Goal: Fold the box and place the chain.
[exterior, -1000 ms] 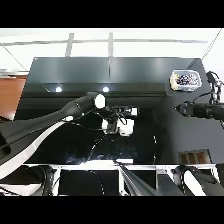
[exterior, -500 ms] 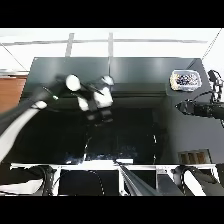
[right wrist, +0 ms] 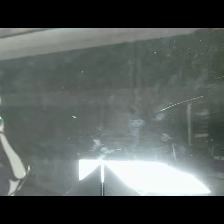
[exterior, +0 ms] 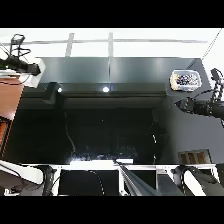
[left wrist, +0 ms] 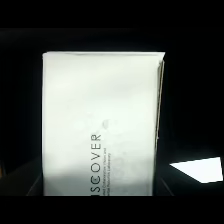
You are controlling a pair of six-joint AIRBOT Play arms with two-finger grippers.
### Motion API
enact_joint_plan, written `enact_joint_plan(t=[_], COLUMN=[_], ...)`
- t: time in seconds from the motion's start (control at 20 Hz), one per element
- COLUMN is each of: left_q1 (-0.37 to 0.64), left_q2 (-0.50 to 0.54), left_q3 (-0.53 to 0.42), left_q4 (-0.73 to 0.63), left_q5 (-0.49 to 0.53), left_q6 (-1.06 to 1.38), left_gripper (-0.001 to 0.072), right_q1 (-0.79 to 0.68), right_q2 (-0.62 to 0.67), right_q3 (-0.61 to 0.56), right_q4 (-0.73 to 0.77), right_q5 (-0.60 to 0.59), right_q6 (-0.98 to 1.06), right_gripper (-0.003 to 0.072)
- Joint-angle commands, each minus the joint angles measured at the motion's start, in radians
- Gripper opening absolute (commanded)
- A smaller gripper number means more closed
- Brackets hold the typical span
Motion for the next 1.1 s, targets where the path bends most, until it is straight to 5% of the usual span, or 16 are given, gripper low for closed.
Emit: enact_joint_plan(t=[0.0, 0.35, 0.4, 0.45, 0.65, 0.85, 0.9, 1.0, 1.05], left_q1=[0.058, 0.011, 0.011, 0.009, 0.005, -0.009, -0.014, -0.023, -0.026], left_q2=[-0.17, -0.336, -0.337, -0.333, -0.263, -0.073, -0.021, 0.074, 0.117], left_q3=[0.197, 0.345, 0.343, 0.345, 0.414, 0.417, 0.417, 0.415, 0.405], left_q4=[0.003, -0.048, -0.046, -0.045, -0.043, -0.051, -0.055, -0.083, -0.122], left_q5=[-0.063, -0.082, -0.084, -0.088, -0.14, -0.146, -0.166, -0.254, -0.311], left_q6=[-0.049, -0.067, -0.076, -0.078, -0.079, -0.083, -0.11, -0.156, -0.173], left_gripper=[0.0237, 0.0247, 0.0421, 0.072, 0.071, 0.0698, 0.0566, 0.0026, 0.0026], right_q1=[-0.001, -0.001, -0.001, -0.001, -0.001, 0.0, -0.001, -0.001, -0.001], right_q2=[0.0, 0.0, 0.0, 0.0, 0.0, 0.0, 0.0, 0.0, 0.0], right_q3=[0.0, 0.0, 0.0, 0.0, 0.0, 0.019, 0.051, 0.146, 0.198], right_q4=[0.01, 0.01, 0.01, 0.01, 0.014, 0.048, 0.05, 0.025, 0.003], right_q5=[0.016, 0.045, 0.053, 0.056, 0.052, 0.053, 0.046, 0.019, 0.005], right_q6=[0.039, 0.039, 0.039, 0.039, 0.039, -0.065, -0.096, -0.105, -0.106], right_gripper=[0.0015, 0.0015, 0.0015, 0.0015, 0.0015, 0.0015, 0.0015, 0.0016, 0.0015])
